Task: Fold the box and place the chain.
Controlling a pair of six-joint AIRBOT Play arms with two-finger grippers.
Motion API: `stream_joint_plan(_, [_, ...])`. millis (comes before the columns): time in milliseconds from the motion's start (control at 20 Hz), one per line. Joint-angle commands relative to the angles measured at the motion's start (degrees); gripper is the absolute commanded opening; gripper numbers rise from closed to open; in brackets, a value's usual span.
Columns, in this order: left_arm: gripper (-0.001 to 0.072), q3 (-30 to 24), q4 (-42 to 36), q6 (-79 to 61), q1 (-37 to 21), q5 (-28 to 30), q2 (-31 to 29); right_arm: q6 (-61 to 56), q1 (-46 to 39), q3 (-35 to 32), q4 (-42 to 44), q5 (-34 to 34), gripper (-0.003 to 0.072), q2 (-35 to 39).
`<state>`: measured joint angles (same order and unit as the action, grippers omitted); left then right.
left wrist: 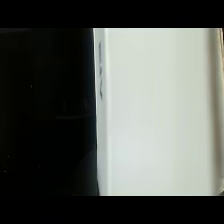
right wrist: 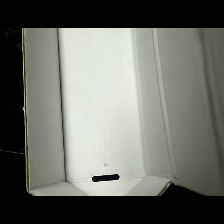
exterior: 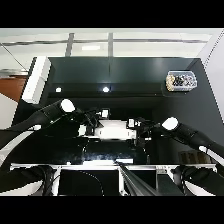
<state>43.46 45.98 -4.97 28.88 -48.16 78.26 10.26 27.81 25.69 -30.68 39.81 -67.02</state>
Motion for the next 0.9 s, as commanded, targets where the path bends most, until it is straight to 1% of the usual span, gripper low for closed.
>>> stream_joint_plan(0, [0.0029, 0.1, 0.0, 0.8, 0.0, -0.5, 0.0, -0.8, 0.1, 0.0, -0.2, -0.8, 0.0698, 0.0])
stream_joint_plan(300, [0.003, 0.1, 0.0, 0.9, 0.1, -0.8, 0.0, -0.8, 0.1, 0.0, -0.2, -0.9, 0.0697, 0.0])
stream_joint_plan(350, [0.003, 0.1, 0.0, 0.9, 0.1, -1.1, 0.0, -0.8, 0.1, 0.0, -0.2, -0.9, 0.0686, 0.0])
stream_joint_plan(400, [0.0034, 0.1, 0.0, 0.9, 0.1, -1.8, 0.0, -0.8, 0.1, 0.0, -0.2, -0.9, 0.0531, 0.0])
stream_joint_plan(450, [0.0034, 0.1, 0.0, 0.9, 0.1, -2.7, 0.0, -0.8, 0.1, 0.0, -0.2, -0.9, 0.0472, 0.0])
stream_joint_plan(500, [0.0035, 0.1, 0.1, 0.9, 0.1, -3.6, 0.0, -0.8, 0.1, 0.0, -0.2, -0.9, 0.0471, 0.0])
stream_joint_plan(550, [0.0116, 0.1, 0.3, 0.9, 0.0, -4.4, -0.1, -0.8, 0.1, 0.0, -0.2, -0.9, 0.047, 0.0])
stream_joint_plan(650, [0.0523, 0.1, 0.7, 2.5, 0.0, -4.7, -0.3, -0.8, 0.1, 0.0, -0.2, -0.9, 0.0471, 0.0])
stream_joint_plan(700, [0.0582, 0.2, 1.6, 4.9, -0.1, -4.4, -0.7, -0.8, 0.1, 0.0, -0.2, -0.9, 0.0471, 0.0])
stream_joint_plan(850, [0.0582, 0.9, 6.4, 10.7, -1.6, -4.6, -3.4, -0.8, 0.1, 0.0, -0.2, -0.8, 0.047, 0.0])
